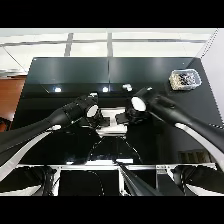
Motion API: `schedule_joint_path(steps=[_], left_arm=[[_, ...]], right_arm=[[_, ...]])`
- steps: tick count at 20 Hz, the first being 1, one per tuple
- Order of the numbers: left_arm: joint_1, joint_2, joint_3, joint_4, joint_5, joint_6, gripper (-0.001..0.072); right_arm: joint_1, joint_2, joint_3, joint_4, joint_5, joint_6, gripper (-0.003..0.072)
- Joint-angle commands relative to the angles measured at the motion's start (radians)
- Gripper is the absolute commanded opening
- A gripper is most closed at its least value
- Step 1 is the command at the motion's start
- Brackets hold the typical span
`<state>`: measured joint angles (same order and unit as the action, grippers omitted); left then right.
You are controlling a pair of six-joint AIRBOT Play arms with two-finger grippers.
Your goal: Fold the box and place the chain.
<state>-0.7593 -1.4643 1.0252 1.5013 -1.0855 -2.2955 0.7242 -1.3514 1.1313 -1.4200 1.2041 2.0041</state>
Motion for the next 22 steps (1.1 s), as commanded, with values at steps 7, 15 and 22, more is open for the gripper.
schedule_joint_path(steps=[7,15,22], left_arm=[[0.000,0.000,0.000,-0.003,0.003,-0.001,0.0029],[0.000,0.000,0.000,-0.003,0.003,-0.001,0.0030],[0.000,0.000,0.000,-0.019,0.002,-0.001,0.0029]], right_arm=[[-0.344,0.307,-0.067,-0.731,-0.202,-0.046,0.0328],[-0.831,-0.075,0.135,-0.040,-0.393,-0.014,0.0708],[-0.901,-0.516,0.707,-0.010,0.056,0.137,0.0576]])
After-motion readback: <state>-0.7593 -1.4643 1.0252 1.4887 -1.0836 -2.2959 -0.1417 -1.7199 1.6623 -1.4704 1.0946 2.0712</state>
